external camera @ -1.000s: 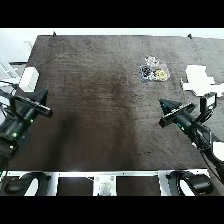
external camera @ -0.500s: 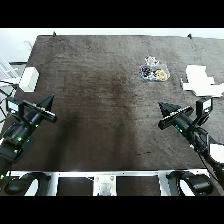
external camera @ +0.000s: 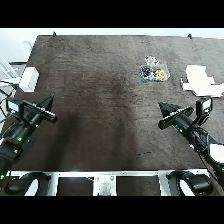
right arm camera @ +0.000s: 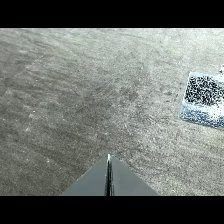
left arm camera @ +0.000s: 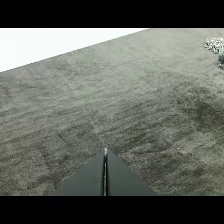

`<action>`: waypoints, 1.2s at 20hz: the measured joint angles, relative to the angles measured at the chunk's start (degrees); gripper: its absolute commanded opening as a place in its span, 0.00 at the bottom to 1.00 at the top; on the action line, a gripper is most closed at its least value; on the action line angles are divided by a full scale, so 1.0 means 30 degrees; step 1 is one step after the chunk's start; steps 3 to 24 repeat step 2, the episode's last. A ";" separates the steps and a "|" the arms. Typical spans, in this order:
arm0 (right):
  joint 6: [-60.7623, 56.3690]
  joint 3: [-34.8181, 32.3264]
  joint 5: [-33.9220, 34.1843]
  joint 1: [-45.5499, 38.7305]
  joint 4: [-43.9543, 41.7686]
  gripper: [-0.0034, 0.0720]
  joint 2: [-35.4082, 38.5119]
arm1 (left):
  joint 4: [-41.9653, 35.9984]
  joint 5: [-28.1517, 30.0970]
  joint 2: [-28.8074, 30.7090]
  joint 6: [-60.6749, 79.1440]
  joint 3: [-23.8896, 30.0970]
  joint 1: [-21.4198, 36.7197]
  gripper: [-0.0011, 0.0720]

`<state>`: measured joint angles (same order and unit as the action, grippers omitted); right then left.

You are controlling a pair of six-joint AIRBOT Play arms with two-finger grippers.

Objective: Fold the box and place the chain.

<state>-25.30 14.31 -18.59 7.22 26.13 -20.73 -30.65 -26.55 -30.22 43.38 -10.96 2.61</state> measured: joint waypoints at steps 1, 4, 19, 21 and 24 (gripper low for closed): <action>0.0000 0.0000 0.0000 0.0000 0.0000 0.06 0.0000 | 0.0000 0.0000 0.0000 0.0000 0.0000 0.0000 0.04; 0.0000 0.0000 0.0000 0.0000 0.0007 0.06 0.0000 | 0.0000 0.0000 0.0000 0.0000 0.0000 0.0000 0.04; 0.0000 0.0000 0.0000 0.0000 0.0007 0.06 0.0000 | 0.0000 0.0000 0.0000 0.0000 0.0000 0.0000 0.04; 0.0000 0.0000 0.0000 0.0000 0.0007 0.06 0.0000 | 0.0000 0.0000 0.0000 0.0000 0.0000 0.0000 0.04; 0.0000 0.0000 0.0000 0.0000 0.0007 0.06 0.0000 | 0.0000 0.0000 0.0000 0.0000 0.0000 0.0000 0.04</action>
